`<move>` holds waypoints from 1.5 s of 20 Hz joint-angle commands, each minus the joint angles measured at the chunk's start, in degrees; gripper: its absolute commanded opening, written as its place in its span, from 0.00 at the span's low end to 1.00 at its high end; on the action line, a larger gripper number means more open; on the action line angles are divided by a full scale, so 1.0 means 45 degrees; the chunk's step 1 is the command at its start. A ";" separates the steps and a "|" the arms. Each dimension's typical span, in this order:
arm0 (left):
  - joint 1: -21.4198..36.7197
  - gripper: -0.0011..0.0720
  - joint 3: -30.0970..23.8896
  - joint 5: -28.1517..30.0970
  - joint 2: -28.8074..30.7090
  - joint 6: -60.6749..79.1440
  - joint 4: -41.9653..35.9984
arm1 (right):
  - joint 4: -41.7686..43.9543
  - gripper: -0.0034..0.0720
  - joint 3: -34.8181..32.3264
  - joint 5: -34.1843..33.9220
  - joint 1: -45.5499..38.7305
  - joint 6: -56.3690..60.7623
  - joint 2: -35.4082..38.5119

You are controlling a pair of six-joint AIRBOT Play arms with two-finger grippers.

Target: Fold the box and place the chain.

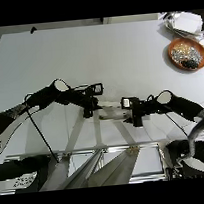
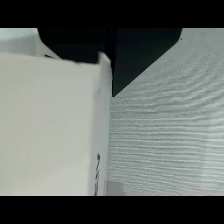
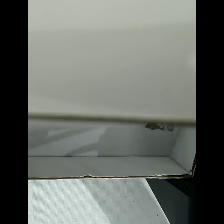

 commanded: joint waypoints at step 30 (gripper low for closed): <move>-0.1501 0.02 0.0000 0.1656 0.2739 -0.4337 -0.1137 | 0.0005 0.41 -0.0005 0.0039 0.0005 0.0005 0.0015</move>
